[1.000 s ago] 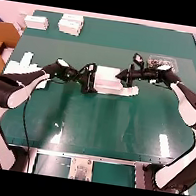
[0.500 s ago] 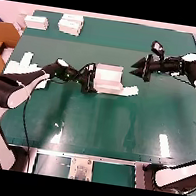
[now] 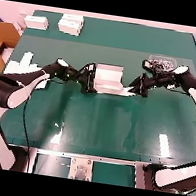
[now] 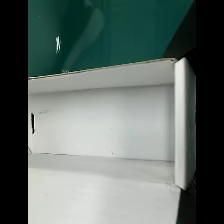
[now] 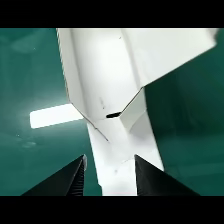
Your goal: Fold the box and place the chain.
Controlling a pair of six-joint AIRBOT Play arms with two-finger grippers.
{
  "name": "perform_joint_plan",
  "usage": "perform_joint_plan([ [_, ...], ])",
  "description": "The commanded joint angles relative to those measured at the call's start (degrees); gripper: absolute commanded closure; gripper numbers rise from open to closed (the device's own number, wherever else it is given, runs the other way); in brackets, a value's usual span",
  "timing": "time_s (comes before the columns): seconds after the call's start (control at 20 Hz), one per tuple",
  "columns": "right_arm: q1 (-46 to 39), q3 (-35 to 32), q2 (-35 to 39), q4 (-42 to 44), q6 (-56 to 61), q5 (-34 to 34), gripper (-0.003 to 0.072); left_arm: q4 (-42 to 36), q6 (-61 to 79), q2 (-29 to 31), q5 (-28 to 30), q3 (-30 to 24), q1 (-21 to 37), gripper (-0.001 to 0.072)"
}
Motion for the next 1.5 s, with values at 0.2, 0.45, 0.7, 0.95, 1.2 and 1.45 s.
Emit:
perform_joint_plan([
  [0.2, 3.2, -2.8, 0.0, -0.9, -3.1, -4.1, 0.0299, 0.0, 0.0, 0.0, 0.0, 0.0, 0.0, 0.0184],
  [0.45, 3.2, -2.8, 0.0, -0.5, -3.6, -9.0, 0.0273, 0.0, 0.0, 0.0, -0.1, 0.0, 0.0, 0.0184],
  [0.7, 4.5, -2.8, 0.0, 1.7, -4.9, -9.3, 0.0261, 0.0, 0.0, 0.0, -0.1, 0.0, 0.0, 0.0184],
  [0.95, 6.2, -2.8, -0.2, 1.8, -6.4, -10.8, 0.0379, 0.0, 0.0, 0.0, -0.1, 0.0, 0.0, 0.0184],
  [1.2, 6.6, -2.8, -0.7, 3.7, -6.4, -10.7, 0.0455, 0.0, 0.0, 0.0, -0.5, 0.0, 0.0, 0.0184],
  [1.45, 8.6, -2.9, -0.9, 4.3, -6.5, -10.8, 0.0468, 0.0, 0.0, 0.0, -0.5, 0.0, 0.0, 0.0184],
])
